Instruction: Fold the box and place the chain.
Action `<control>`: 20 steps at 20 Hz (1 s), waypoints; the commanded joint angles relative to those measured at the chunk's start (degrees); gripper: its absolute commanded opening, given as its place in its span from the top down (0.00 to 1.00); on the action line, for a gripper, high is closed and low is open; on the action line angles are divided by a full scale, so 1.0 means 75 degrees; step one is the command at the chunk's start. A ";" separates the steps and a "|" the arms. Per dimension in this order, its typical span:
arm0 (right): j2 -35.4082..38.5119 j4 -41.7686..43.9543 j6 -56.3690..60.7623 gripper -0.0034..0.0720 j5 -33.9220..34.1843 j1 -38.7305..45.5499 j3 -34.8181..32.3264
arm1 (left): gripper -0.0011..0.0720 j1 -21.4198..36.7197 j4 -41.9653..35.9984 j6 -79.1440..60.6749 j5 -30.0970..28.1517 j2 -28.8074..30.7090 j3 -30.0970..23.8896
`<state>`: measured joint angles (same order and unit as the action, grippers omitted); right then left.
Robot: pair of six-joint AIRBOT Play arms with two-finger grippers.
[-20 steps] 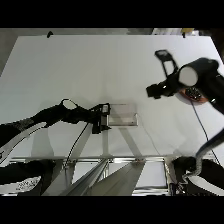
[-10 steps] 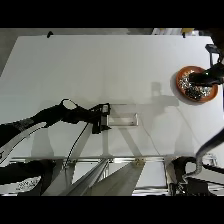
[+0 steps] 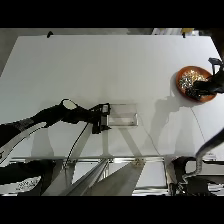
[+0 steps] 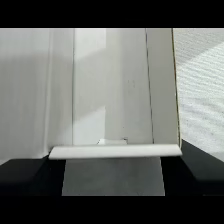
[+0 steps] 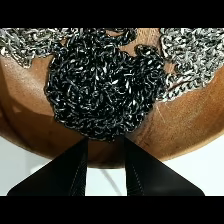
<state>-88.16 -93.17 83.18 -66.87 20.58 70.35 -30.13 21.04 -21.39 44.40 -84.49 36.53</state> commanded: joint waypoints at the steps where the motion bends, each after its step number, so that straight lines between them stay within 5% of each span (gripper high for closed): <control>1: -0.0294 0.0029 -0.0096 0.67 -0.0111 0.0035 0.0006 | 0.64 0.0003 0.0000 0.0000 -0.0003 0.0006 -0.0003; 9: -0.0393 0.0061 -0.0163 0.67 0.0358 0.0035 0.0006 | 0.64 0.0003 0.0000 -0.0003 0.0000 0.0006 -0.0003; 12: -0.0437 0.0082 -0.0166 0.89 0.0358 0.0035 0.0003 | 0.64 0.0003 0.0000 0.0000 -0.0003 0.0006 -0.0003; 20: -0.0160 0.0082 -0.0373 0.94 -0.0122 0.0032 0.0003 | 0.64 0.0003 0.0000 0.0000 0.0000 0.0006 -0.0003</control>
<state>-90.70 -92.58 81.54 -65.52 20.82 70.37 -30.13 21.02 -21.39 44.40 -84.49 36.53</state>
